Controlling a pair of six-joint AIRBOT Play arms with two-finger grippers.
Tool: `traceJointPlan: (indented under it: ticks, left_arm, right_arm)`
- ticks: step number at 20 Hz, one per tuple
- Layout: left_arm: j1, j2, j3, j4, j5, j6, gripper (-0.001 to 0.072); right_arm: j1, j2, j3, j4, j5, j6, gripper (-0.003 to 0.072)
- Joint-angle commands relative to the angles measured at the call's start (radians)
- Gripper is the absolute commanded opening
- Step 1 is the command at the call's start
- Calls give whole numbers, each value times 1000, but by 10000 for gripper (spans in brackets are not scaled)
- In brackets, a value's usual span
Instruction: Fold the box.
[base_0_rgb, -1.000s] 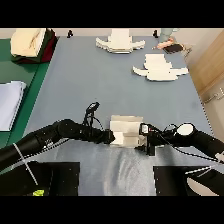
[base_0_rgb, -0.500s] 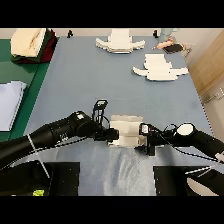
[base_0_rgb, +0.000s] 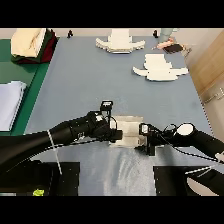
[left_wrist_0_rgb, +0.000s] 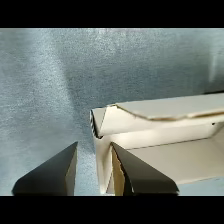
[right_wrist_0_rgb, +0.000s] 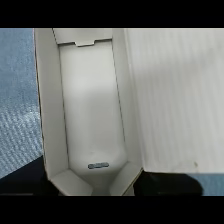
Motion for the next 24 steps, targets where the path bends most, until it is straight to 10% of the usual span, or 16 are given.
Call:
traceJointPlan:
  ticks: [1,11,14,21,22,23,24]
  left_arm:
    - [-34,-47,58,87,-80,-97,307]
    - [-89,-192,145,109,-154,-197,305]
    - [-93,-198,145,129,-160,-230,18]
    - [-93,-200,146,120,-171,-261,20]
    - [-93,-200,146,111,-171,-245,92]
    - [-92,-199,146,102,-172,-241,439]
    - [-92,-199,146,93,-173,-248,594]
  right_arm:
    - [1,1,0,0,0,0,511]
    - [1,1,0,0,0,0,511]
    - [1,1,0,0,0,0,511]
    - [1,1,0,0,0,0,511]
    - [1,1,1,0,0,0,511]
    - [1,1,0,0,0,0,511]
    - [1,1,0,0,0,0,511]
